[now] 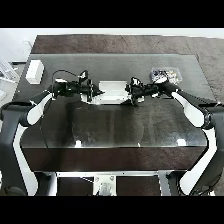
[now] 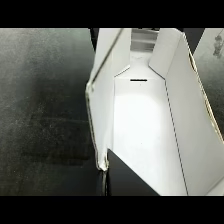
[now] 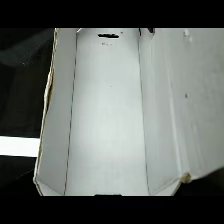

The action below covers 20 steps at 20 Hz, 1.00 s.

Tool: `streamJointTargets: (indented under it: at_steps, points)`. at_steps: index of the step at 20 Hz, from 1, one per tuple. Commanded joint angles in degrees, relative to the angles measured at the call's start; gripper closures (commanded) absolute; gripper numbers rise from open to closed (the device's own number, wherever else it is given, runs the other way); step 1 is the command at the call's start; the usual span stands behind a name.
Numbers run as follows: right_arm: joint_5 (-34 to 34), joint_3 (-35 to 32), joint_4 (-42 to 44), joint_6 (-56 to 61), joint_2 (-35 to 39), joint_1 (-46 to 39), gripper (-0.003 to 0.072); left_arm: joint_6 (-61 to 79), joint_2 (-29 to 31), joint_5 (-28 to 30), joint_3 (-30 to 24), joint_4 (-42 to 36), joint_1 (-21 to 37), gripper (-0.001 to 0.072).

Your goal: Fold the box and place the chain.

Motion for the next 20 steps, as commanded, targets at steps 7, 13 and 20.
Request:
streamJointTargets:
  at_steps: [7,13,20]
  points:
    - [0.07,0.02,-0.22,-0.07,-0.04,0.0,0.0051,0.02,0.0,0.02,-0.02,0.02,0.0,0.0689]
    - [0.07,0.02,-0.24,-0.07,-0.04,0.0,0.0098,0.02,0.0,0.02,-0.02,0.02,0.0,0.069]
    - [0.04,0.02,-0.2,-0.04,-0.04,-0.02,0.0098,0.02,0.0,0.02,-0.02,0.0,0.0,0.0689]
